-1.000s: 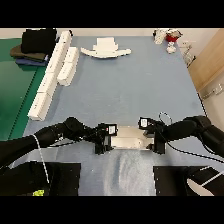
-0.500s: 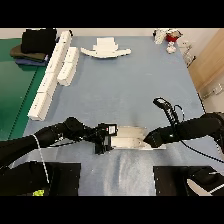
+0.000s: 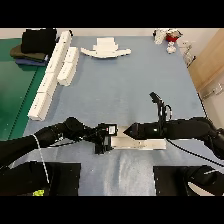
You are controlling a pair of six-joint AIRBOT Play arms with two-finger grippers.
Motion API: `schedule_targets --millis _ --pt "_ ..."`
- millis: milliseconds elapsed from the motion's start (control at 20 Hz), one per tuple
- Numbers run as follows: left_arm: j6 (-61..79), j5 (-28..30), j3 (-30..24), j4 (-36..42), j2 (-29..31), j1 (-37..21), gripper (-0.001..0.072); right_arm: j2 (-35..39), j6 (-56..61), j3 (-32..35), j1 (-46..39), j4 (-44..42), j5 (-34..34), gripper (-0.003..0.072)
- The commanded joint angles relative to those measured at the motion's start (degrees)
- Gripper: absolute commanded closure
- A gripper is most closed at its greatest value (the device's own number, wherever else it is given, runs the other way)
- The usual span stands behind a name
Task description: Fold the box.
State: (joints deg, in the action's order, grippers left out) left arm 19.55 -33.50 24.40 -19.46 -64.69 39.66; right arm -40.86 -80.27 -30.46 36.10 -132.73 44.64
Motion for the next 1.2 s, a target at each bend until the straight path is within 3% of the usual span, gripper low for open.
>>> schedule_targets --millis 0,150,250,600,1150 --pt "-0.44 -0.13 0.0 -1.16 0.0 0.0 0.0296 -2.05 1.36 -0.04 1.01 0.55 -7.48 0.0526" --pt "-1.03 -0.11 0.0 -1.81 0.0 0.0 0.0296 -3.26 1.38 -0.04 -0.42 3.58 -9.25 0.0535" --pt "-1.03 -0.11 0.0 -1.81 0.0 0.0 0.0296 -5.29 1.38 -0.04 -1.92 5.57 -8.81 0.0652" --pt "-1.03 -0.11 0.0 -1.81 0.0 0.0 0.0296 -17.25 -0.55 -0.07 -2.54 6.47 -8.66 0.0669" --pt "-1.01 0.0 0.0 -1.77 0.0 0.0 0.0296 -18.21 -1.44 -0.07 -2.54 9.09 -8.66 0.0669"
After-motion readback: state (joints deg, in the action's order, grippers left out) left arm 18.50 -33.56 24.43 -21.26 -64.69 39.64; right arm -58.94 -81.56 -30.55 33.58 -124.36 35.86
